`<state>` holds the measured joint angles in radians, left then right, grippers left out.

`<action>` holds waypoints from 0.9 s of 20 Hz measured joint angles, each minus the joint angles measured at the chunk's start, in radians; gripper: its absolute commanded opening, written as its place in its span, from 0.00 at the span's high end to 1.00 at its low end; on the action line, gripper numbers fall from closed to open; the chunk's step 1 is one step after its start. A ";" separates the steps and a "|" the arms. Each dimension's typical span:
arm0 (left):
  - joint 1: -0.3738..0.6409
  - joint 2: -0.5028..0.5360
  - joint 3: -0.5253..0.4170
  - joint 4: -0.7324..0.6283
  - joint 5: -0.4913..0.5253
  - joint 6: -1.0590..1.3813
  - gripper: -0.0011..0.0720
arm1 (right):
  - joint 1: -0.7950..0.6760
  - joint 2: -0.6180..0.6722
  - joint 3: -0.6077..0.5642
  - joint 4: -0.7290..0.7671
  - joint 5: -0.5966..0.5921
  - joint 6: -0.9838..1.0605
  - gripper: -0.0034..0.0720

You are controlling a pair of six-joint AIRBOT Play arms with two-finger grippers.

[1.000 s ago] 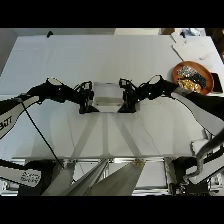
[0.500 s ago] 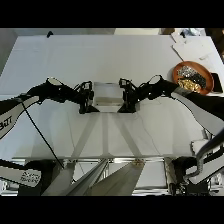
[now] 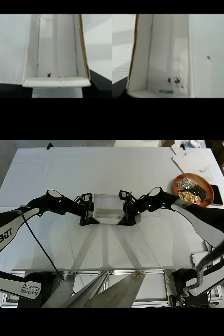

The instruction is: Fold the box and place the chain.

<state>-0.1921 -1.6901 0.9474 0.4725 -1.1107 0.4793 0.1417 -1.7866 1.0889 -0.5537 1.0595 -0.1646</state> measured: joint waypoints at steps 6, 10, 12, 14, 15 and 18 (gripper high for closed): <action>0.001 0.000 0.000 0.004 0.005 -0.004 0.47 | -0.002 0.070 0.000 -0.092 -0.058 0.010 0.04; 0.000 0.000 0.000 0.014 -0.004 0.000 0.47 | -0.023 0.168 0.000 -0.257 -0.061 0.084 0.06; 0.001 0.000 0.000 0.016 0.000 0.000 0.46 | -0.040 0.220 0.000 -0.323 -0.054 0.140 0.07; 0.001 0.000 0.000 0.015 -0.001 0.000 0.46 | -0.056 0.267 0.000 -0.364 -0.051 0.208 0.11; 0.001 0.000 0.000 0.014 -0.001 0.000 0.46 | -0.061 0.292 0.000 -0.376 -0.050 0.250 0.11; 0.001 0.000 0.000 0.014 0.000 0.000 0.46 | -0.068 0.346 0.000 -0.368 -0.024 0.361 0.34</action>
<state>-0.1913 -1.6901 0.9474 0.4870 -1.1110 0.4789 0.0742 -1.4403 1.0885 -0.9218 1.0359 0.1963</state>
